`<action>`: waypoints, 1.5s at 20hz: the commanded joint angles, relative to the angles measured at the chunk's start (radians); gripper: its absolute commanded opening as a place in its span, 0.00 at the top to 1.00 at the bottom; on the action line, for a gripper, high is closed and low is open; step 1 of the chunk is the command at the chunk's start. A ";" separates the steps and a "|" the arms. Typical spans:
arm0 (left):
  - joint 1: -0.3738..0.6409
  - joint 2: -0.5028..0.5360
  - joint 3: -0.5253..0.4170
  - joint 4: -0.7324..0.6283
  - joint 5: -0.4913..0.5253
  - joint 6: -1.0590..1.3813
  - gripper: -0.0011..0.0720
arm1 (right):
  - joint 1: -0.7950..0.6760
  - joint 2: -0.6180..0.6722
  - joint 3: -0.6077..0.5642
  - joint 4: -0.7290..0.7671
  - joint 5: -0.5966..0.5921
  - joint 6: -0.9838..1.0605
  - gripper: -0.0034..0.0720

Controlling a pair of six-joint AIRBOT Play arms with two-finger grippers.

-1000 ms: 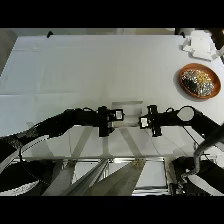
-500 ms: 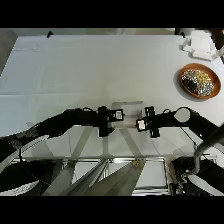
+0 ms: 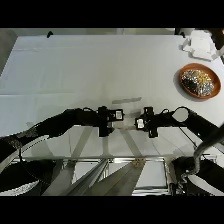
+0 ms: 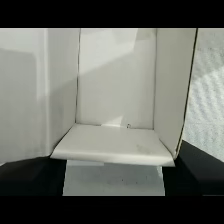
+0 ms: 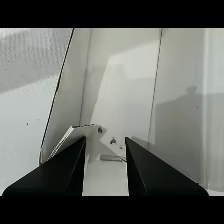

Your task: Fold the box and place the chain.

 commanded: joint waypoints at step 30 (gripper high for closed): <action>0.000 0.000 0.000 0.000 -0.001 0.001 0.80 | -0.579 0.067 0.001 -0.102 0.326 1.230 0.93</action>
